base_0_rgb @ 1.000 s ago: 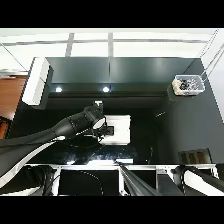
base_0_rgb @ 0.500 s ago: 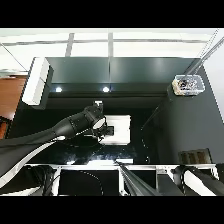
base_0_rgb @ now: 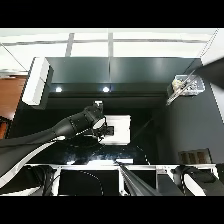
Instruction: Fold the box and place the chain.
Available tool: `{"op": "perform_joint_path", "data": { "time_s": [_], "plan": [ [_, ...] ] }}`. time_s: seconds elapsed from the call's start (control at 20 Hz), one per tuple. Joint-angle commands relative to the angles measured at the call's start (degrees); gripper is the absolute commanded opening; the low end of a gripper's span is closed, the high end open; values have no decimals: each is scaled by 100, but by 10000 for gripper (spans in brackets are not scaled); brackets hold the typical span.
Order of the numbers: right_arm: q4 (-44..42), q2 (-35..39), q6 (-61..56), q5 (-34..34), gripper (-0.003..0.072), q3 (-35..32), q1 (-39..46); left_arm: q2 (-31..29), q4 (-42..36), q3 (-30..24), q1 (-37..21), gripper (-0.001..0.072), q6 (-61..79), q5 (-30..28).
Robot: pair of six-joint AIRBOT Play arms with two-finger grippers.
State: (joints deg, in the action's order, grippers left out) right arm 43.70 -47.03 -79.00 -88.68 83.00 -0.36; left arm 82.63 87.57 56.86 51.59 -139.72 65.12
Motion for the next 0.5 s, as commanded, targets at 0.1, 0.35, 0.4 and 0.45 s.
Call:
{"op": "perform_joint_path", "data": {
  "time_s": [0.1,0.35,0.4,0.45],
  "plan": [
    [-398,151,256,901,28,-2138,-1639,2,0,2,0,33,0,-11],
    [-1311,-247,743,1858,29,-3333,-2559,2,0,2,0,33,0,-11],
    [-1351,-391,822,2055,29,-3407,-2697,2,0,2,0,33,0,-11],
    [-1316,-542,839,2251,29,-3436,-2800,2,0,2,0,33,0,-11]
  ]
}}
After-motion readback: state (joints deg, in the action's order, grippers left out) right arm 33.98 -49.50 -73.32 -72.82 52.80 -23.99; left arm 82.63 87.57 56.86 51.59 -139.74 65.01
